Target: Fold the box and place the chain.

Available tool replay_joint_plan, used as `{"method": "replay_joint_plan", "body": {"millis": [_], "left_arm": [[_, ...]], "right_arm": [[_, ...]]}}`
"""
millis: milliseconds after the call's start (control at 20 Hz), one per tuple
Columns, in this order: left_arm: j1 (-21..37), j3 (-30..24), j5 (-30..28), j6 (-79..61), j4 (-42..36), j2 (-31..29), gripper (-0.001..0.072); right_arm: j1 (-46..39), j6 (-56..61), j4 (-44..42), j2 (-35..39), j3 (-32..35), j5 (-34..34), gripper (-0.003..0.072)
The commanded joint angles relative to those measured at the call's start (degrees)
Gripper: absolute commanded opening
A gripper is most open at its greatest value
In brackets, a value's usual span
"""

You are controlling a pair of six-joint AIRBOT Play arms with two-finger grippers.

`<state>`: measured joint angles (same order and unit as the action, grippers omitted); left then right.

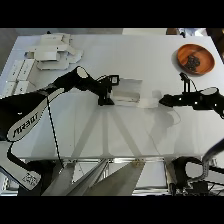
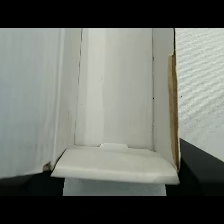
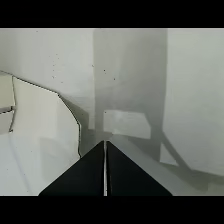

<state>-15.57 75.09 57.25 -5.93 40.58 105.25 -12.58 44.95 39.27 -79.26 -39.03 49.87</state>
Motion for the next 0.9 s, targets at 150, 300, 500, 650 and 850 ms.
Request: {"method": "replay_joint_plan", "body": {"millis": [150, 300, 500, 650, 850], "left_arm": [[0.0, 0.04, -0.02, -0.02, 0.0, -0.02, 0.0584], [0.0, 0.04, -0.02, -0.02, 0.0, -0.02, 0.0584], [0.0, 0.04, 0.0, -0.02, 0.0, -0.02, 0.0584], [0.0, 0.04, -0.02, 0.0, 0.0, -0.02, 0.0584], [0.0, 0.04, -0.02, 0.0, 0.0, -0.02, 0.0584]], "right_arm": [[4.2, -1.81, -3.69, -0.87, 0.04, -1.03, 0.001], [4.17, -2.16, -4.46, -0.87, 0.04, -0.09, 0.001], [4.87, -3.5, -6.8, -0.94, 0.04, 0.22, 0.001], [7.37, -3.45, -7.34, -0.94, 0.04, -1.86, 0.001], [10.62, -3.5, -11.08, -0.94, 0.04, -3.23, 0.0009]]}}
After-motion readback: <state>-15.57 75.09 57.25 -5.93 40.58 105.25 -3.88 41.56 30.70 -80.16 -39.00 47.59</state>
